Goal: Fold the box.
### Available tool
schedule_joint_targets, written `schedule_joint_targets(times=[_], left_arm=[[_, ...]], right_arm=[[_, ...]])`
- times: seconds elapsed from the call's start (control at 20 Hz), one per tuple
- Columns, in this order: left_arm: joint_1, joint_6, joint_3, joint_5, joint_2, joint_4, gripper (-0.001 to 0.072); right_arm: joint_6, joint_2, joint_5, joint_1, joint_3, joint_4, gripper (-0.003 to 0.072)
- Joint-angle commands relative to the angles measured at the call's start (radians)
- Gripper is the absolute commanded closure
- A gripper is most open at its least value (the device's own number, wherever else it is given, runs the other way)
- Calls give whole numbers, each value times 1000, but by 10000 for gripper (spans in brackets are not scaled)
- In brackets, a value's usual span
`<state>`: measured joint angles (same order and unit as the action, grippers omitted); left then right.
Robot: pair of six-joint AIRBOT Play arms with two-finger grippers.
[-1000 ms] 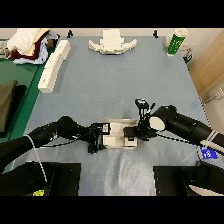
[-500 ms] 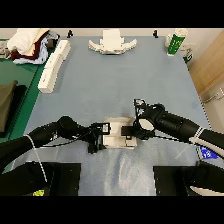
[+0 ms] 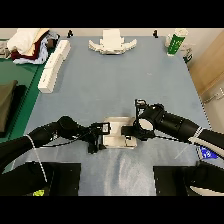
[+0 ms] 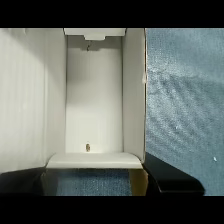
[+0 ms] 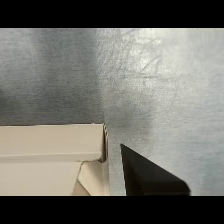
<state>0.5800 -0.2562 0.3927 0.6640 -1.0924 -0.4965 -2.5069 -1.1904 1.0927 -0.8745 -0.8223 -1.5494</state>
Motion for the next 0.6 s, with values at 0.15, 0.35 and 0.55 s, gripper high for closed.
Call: schedule_joint_targets(times=[0.15, 0.35, 0.55], left_arm=[[0, -1, 0, 0, 1, 0, 199], [0, -1, 0, 0, 1, 0, 198], [0, -1, 0, 0, 1, 0, 199]], right_arm=[[-33, -1, 6, -5, -1, 69, 244], [-32, -12, 9, -37, -2, 64, 244], [-32, -45, 28, -37, -2, 49, 244]])
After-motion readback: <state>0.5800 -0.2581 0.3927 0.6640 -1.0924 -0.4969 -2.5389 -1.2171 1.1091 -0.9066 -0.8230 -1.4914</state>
